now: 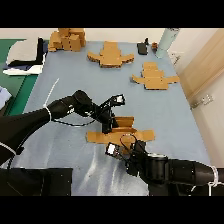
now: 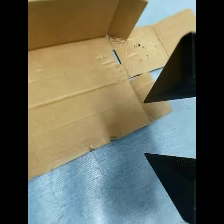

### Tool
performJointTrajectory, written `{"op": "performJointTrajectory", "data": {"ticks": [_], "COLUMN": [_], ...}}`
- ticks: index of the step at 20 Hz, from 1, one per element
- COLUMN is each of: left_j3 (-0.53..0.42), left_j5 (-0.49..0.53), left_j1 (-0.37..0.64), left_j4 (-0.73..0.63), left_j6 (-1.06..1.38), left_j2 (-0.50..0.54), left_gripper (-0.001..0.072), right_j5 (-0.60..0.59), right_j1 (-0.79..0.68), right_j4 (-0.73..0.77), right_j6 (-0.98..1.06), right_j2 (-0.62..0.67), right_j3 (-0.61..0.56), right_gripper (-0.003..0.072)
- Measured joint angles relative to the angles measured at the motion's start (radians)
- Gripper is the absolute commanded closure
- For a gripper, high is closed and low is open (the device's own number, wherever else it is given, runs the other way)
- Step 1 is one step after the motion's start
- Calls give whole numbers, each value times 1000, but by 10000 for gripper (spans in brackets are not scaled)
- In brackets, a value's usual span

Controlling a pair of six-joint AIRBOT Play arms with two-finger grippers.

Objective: Fold the box.

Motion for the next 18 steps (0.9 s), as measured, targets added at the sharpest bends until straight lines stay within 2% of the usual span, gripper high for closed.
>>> {"op": "performJointTrajectory", "data": {"ticks": [13,14,15,18], "left_j3": [0,0,0,0], "left_j5": [0,0,0,0], "left_j1": [0,0,0,0], "left_j4": [0,0,0,0], "left_j6": [0,0,0,0], "left_j2": [0,0,0,0], "left_gripper": [695,695,695,695], "right_j5": [45,47,49,57], "right_j1": [0,0,1,0], "right_j4": [-106,-113,-119,-159], "right_j6": [-1,-1,-1,27], "right_j2": [-74,-77,-80,-82], "right_j3": [0,0,0,0], "right_gripper": [199,206,263,270]}}
